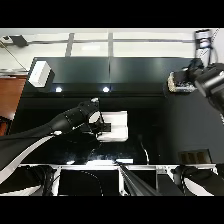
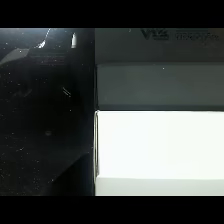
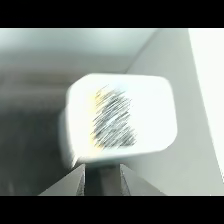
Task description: Fold the box and place the chain.
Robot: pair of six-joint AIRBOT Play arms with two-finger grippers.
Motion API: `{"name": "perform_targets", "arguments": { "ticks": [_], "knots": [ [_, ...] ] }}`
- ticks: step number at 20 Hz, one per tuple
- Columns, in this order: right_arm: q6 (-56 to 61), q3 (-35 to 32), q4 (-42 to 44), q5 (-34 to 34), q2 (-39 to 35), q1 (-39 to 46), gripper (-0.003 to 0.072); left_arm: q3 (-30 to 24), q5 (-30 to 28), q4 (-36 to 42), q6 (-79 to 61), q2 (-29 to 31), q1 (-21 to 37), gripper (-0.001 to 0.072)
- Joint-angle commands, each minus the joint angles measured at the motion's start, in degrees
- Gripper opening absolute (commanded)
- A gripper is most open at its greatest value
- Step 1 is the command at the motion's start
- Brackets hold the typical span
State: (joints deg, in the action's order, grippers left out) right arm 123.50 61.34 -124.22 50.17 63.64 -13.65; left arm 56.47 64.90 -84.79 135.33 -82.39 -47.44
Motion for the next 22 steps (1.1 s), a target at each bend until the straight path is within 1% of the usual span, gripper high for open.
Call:
{"name": "perform_targets", "arguments": {
  "ticks": [1,2,4,5,6,7,9,11,13,14,15,17,20,21,22],
  "knots": [
    [8.1,1.9,4.6,-11.8,8.4,14.4,0.0371,0.0,-0.3,0.0,0.0,0.0,0.0,0.0026],
    [4.9,4.4,10.8,-10.3,12.2,16.7,0.0715,0.0,-0.3,0.0,0.0,0.0,0.0,0.0026],
    [-14.4,11.8,28.3,-3.6,20.7,20.2,0.072,0.0,-0.3,0.0,0.0,0.0,0.0,0.0026],
    [-20.5,16.3,34.7,0.9,25.1,21.3,0.072,0.0,-0.3,0.0,0.0,0.0,0.0,0.0026],
    [-23.3,20.1,38.4,4.5,28.8,21.8,0.072,0.0,-0.3,0.0,0.0,0.0,0.0,0.0026],
    [-23.6,23.7,39.7,7.4,32.1,22.1,0.072,0.0,-0.3,0.0,0.0,0.0,0.0,0.0026],
    [-23.6,27.8,40.0,9.5,36.3,22.1,0.072,0.0,-0.3,0.0,0.0,0.0,0.0,0.0026],
    [-23.6,29.0,39.9,9.2,38.3,22.1,0.0671,0.0,-0.3,0.0,0.0,0.0,0.0,0.0026],
    [-23.5,29.1,38.0,9.3,39.5,22.3,0.0671,0.0,-0.3,0.0,0.0,0.0,0.0,0.0026],
    [-23.3,29.1,37.0,9.2,39.9,22.5,0.0599,0.0,-0.3,0.0,0.0,0.0,0.0,0.0025],
    [-23.2,29.1,36.3,8.7,40.2,22.8,0.0598,0.0,-0.3,0.0,0.0,0.0,0.0,0.0026],
    [-22.8,29.1,35.6,7.3,40.5,23.3,0.056,0.0,-0.3,-0.1,-0.1,0.0,0.0,0.0026],
    [-22.8,29.1,35.7,7.1,41.7,23.3,0.0555,0.0,-0.3,0.0,0.0,0.0,0.0,0.0026],
    [-22.8,29.1,36.1,7.1,42.1,23.1,0.0385,0.0,-0.3,0.0,0.0,0.0,0.0,0.0026],
    [-22.8,29.1,36.3,7.1,42.1,23.1,0.0198,0.0,-0.3,0.0,0.0,0.0,0.0,0.0026]
  ]
}}
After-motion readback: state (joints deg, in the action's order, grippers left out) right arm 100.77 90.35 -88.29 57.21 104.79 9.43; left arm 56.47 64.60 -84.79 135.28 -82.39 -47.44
